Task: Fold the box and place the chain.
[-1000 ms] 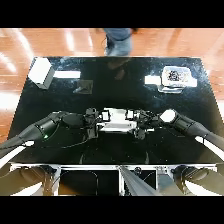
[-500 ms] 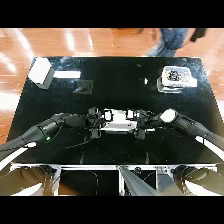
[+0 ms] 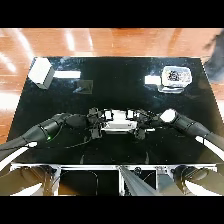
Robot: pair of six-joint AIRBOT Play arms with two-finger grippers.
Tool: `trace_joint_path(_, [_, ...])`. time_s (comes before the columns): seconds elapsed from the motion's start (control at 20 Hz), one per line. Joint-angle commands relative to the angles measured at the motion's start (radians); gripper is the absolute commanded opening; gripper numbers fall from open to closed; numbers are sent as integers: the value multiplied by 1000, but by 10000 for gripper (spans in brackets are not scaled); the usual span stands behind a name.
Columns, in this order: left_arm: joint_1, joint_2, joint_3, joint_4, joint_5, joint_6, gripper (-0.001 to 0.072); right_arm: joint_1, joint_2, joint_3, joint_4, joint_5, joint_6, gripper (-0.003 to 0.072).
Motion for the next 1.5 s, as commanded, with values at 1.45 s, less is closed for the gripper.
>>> trace_joint_path(1.45, [-42,-22,1,-4,-62,0,390,1,0,0,0,0,0,549])
